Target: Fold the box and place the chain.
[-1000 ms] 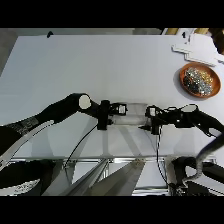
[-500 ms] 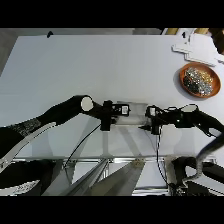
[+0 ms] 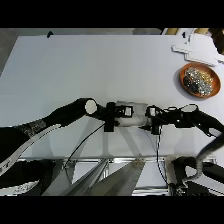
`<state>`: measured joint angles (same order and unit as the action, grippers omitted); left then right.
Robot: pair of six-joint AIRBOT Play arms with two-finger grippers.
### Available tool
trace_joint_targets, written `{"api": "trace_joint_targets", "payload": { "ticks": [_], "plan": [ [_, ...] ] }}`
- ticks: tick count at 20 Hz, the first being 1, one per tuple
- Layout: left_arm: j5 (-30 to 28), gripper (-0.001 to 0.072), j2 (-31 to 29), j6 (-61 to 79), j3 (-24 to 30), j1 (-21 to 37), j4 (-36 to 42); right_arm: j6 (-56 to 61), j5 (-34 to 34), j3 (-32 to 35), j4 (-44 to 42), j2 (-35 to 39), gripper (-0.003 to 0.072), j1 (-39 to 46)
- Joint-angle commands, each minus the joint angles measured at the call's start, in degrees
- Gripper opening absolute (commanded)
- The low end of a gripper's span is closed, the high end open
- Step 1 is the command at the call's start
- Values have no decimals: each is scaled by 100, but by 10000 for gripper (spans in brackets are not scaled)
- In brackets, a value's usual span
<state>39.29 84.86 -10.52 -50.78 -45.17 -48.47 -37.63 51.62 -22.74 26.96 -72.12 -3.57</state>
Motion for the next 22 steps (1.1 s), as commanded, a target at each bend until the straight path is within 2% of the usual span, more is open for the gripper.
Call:
{"api": "trace_joint_targets", "payload": {
  "ticks": [1,6,7,8,9,10,11,12,15,17,20,22],
  "plan": [
    [105,417,-79,-101,0,-13,-2,4,2,2,-2,4,458,-4],
    [389,409,-577,-949,0,151,-413,4,0,2,-2,4,458,-4],
    [546,352,-726,-1248,0,195,-540,4,0,2,-2,4,458,-4],
    [787,208,-909,-1659,0,251,-680,4,2,2,-2,2,458,-4],
    [1084,119,-1099,-2059,0,330,-787,4,0,2,-2,2,458,-4],
    [1386,105,-1318,-2546,0,437,-962,4,0,2,0,2,458,-4],
    [1633,24,-1539,-3112,0,579,-1191,4,2,2,-2,2,458,-4],
    [1799,3,-1742,-3654,0,734,-1458,4,0,2,-2,4,458,-4],
    [1908,2,-2232,-6227,2,1331,-2208,4,0,2,-2,2,458,-4],
    [1976,2,-2238,-7659,35,1725,-2371,4,0,2,-2,2,458,-4],
    [1827,4,-2009,-8526,566,2081,-2251,4,0,2,-2,2,458,-4],
    [1429,5,-1777,-8679,988,2057,-1722,4,0,2,-2,4,458,-4]
  ]
}}
